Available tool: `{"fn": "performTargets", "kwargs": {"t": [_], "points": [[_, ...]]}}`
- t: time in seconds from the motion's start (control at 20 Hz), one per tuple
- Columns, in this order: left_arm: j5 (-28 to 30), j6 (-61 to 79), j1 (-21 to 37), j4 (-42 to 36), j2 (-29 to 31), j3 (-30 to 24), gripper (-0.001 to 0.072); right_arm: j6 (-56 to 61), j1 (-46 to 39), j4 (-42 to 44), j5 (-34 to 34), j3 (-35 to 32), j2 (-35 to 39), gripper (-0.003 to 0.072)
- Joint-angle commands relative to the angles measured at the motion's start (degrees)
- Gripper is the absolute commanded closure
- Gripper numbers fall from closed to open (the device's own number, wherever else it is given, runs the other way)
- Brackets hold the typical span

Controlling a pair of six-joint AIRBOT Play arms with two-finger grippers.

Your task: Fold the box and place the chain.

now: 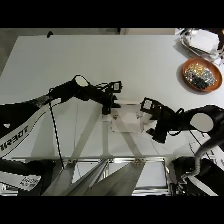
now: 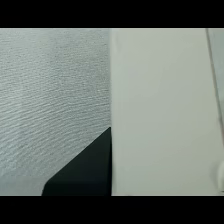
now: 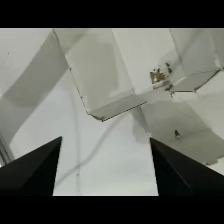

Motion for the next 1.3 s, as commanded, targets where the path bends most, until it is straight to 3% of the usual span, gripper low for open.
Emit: {"fn": "performTargets", "kwargs": {"t": [0.0,0.1,0.2,0.45,0.7,1.25], "points": [[-0.1,0.0,0.0,0.0,0.0,0.0,0.0699,-8.0,0.7,0.8,-2.5,-1.9,-2.9,0.0058],[-0.1,0.0,0.0,0.0,0.0,0.0,0.0699,-9.1,2.4,1.9,-4.5,-2.1,-5.0,0.0058],[-0.3,0.0,0.0,0.0,0.0,0.0,0.0699,-9.3,2.0,3.5,-10.8,-4.8,-4.9,0.0056],[-0.3,0.0,0.0,0.0,0.0,0.0,0.0699,-14.2,10.4,-0.5,-26.6,-14.4,-2.1,0.0013],[-0.3,0.0,0.0,0.0,0.0,0.0,0.0699,-14.1,12.3,-2.3,-36.1,-17.6,-1.0,0.0016],[-0.3,0.0,0.0,0.0,0.0,0.0,0.0699,-14.1,10.7,-5.1,-43.5,-17.7,-5.8,0.0031]]}}
